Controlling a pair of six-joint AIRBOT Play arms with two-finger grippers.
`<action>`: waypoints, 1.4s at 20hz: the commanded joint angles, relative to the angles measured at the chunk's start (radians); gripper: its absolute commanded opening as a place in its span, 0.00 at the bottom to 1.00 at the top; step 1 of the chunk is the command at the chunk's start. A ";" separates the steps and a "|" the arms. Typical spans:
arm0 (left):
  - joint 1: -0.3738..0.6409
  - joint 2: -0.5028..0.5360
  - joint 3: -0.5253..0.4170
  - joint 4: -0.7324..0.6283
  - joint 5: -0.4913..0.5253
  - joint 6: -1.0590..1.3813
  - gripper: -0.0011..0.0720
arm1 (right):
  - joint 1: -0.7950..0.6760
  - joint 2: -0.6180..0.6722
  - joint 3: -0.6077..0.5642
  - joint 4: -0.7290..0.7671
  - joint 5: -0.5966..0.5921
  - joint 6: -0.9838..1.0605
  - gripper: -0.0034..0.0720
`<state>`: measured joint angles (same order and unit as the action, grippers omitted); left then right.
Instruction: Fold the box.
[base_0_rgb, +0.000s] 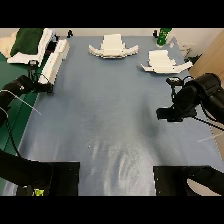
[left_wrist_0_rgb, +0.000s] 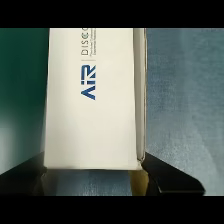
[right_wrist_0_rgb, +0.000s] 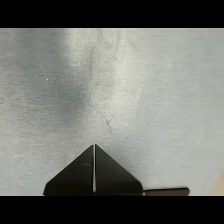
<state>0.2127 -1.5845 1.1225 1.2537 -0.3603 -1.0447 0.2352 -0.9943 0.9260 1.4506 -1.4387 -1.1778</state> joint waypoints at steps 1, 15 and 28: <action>-0.001 -0.097 0.138 -0.002 -0.043 0.000 0.54 | 0.000 -0.001 0.001 0.001 0.000 0.000 0.07; -0.001 -0.172 0.179 -0.002 -0.112 -0.021 0.54 | 0.001 -0.001 0.001 0.001 0.000 0.000 0.07; 0.012 -0.103 0.243 0.044 -0.352 -0.029 0.97 | 0.000 -0.001 0.001 0.001 0.000 0.000 0.07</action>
<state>0.2142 -1.7275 1.3319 1.2690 -0.6010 -1.0695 0.2352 -0.9943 0.9260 1.4513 -1.4387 -1.1782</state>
